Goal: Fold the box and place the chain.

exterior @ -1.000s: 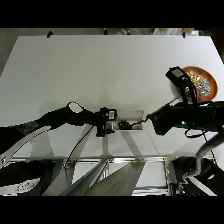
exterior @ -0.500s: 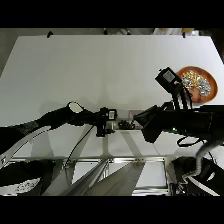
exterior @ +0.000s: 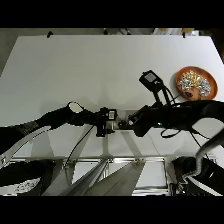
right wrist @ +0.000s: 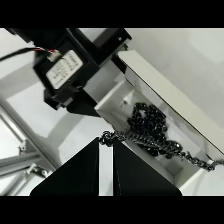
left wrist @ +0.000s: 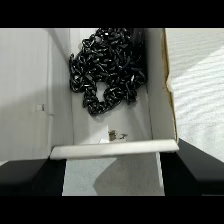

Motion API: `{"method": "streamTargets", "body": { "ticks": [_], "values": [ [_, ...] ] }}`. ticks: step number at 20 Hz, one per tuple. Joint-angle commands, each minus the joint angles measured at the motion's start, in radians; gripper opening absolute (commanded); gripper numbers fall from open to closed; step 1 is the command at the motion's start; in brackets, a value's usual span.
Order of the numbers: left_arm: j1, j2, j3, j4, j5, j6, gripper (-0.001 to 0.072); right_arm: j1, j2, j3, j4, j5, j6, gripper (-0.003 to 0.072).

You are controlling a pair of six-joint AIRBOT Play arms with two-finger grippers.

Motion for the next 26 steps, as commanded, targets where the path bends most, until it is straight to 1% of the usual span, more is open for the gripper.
{"method": "streamTargets", "body": {
  "ticks": [1,5,6,8,9,12,14,16,18,19,21,26],
  "values": [
    [0.0,0.0,0.001,0.0,0.0,0.0,0.0391,0.001,-0.112,-0.005,-0.002,0.007,0.001,0.0017],
    [0.0,0.0,0.001,0.0,0.0,0.0,0.0391,0.001,-0.211,-0.005,-0.001,0.003,0.001,0.0018],
    [0.0,0.0,0.001,0.0,0.0,0.0,0.0391,0.001,-0.231,-0.005,0.0,0.003,0.001,0.0029],
    [0.0,0.0,0.001,0.0,0.0,0.0,0.0391,0.001,-0.249,-0.003,0.002,0.005,-0.001,0.0281],
    [0.0,0.0,0.001,0.0,0.0,0.0,0.0391,0.0,-0.247,0.006,-0.003,0.016,-0.001,0.031],
    [0.0,0.0,0.001,0.0,0.0,0.0,0.0391,0.0,-0.226,0.098,-0.049,0.103,-0.001,0.0308],
    [0.0,0.0,0.001,0.0,0.0,0.0,0.0391,0.0,-0.206,0.19,-0.115,0.161,0.0,0.029],
    [0.0,0.0,0.001,0.0,0.0,0.0,0.0391,0.0,-0.191,0.267,-0.207,0.175,0.014,0.0284],
    [0.0,0.0,0.001,0.0,0.0,0.0,0.0391,0.0,-0.188,0.3,-0.343,0.165,0.067,0.0184],
    [0.0,0.0,0.001,0.0,0.001,0.0,0.0391,-0.009,-0.19,0.3,-0.413,0.163,0.099,0.0178],
    [0.0,0.0,0.001,0.0,0.001,0.0,0.0391,-0.085,-0.196,0.3,-0.433,0.166,0.138,0.0178],
    [0.0,0.0,0.001,0.0,0.0,0.0,0.0391,-0.388,-0.227,0.299,-0.406,0.171,0.13,0.0179]
  ]
}}
